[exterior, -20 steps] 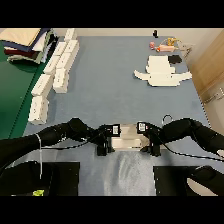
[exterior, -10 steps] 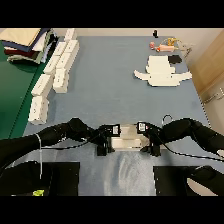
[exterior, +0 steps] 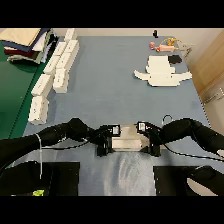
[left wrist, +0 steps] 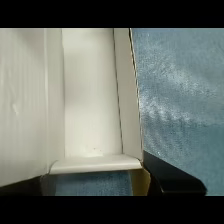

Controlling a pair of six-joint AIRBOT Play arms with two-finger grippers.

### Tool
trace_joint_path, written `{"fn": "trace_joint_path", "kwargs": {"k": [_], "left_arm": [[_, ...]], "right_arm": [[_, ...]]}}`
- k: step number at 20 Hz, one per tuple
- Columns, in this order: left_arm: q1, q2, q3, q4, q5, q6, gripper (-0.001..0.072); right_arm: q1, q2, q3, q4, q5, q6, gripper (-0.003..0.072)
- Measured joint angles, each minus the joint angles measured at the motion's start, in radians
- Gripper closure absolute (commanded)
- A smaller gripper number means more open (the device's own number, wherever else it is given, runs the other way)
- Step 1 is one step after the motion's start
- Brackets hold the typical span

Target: Fold the box.

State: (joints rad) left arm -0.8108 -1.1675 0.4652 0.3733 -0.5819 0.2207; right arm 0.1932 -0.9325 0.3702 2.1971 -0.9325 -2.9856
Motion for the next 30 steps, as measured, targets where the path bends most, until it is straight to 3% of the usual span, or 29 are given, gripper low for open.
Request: {"fn": "trace_joint_path", "kwargs": {"k": [7, 12, 15, 16, 18, 20, 21, 25, 30], "left_arm": [[0.000, 0.000, 0.000, 0.000, 0.006, -0.003, 0.0111], [0.000, 0.000, 0.000, 0.002, 0.004, 0.000, 0.0111], [0.000, 0.000, 0.000, 0.002, 0.005, 0.000, 0.0111], [0.000, 0.000, 0.000, 0.002, 0.005, 0.000, 0.0111], [0.000, 0.000, 0.000, 0.001, 0.005, 0.000, 0.0111], [0.000, 0.000, 0.000, 0.001, 0.006, 0.000, 0.0111], [0.000, 0.000, 0.000, 0.001, 0.006, -0.001, 0.0111], [0.000, 0.000, 0.000, 0.001, 0.006, -0.001, 0.0111], [0.000, 0.000, 0.000, 0.001, 0.006, -0.002, 0.0111]], "right_arm": [[0.000, 0.060, 0.050, -0.099, -0.043, 0.185, -0.0034], [0.000, 0.154, 0.075, -0.219, -0.151, 0.348, -0.0026], [0.000, 0.219, 0.109, -0.243, -0.256, 0.546, -0.0025], [0.000, 0.240, 0.125, -0.243, -0.299, 0.635, 0.0076], [0.000, 0.275, 0.149, -0.204, -0.349, 0.798, 0.0572], [0.000, 0.290, 0.161, -0.105, -0.354, 0.912, 0.0618], [0.003, 0.290, 0.166, -0.048, -0.325, 0.947, 0.0683], [0.040, 0.243, 0.173, 0.105, -0.108, 1.024, 0.0683], [0.080, 0.115, 0.175, 0.159, 0.133, 1.049, 0.0683]]}}
